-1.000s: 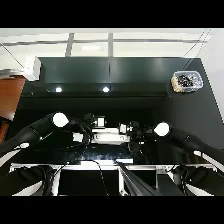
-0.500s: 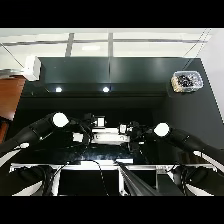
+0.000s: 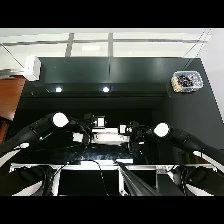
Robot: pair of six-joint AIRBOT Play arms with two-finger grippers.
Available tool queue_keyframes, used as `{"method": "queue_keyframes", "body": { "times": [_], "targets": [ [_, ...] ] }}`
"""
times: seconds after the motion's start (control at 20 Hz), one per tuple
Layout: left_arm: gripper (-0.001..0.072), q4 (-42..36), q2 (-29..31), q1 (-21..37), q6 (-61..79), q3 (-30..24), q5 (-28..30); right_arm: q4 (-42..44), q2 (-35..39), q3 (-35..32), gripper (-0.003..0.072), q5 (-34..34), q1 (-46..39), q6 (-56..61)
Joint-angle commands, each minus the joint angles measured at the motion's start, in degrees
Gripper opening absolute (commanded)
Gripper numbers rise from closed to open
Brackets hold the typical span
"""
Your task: Fold the box and place the chain.
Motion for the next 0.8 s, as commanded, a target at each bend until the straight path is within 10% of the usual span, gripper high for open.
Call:
{"method": "queue_keyframes", "body": {
  "times": [0.0,0.75],
  "targets": [
    [0.0032,0.00,-0.04,-0.02,0.00,-0.04,0.04,-0.04,-0.04,-0.04,0.0535,-0.13,0.04,0.17],
    [0.0032,0.00,-0.04,-0.02,0.02,-0.04,0.04,-1.05,-0.04,-0.04,0.0531,-0.07,0.26,0.61]
  ]
}}
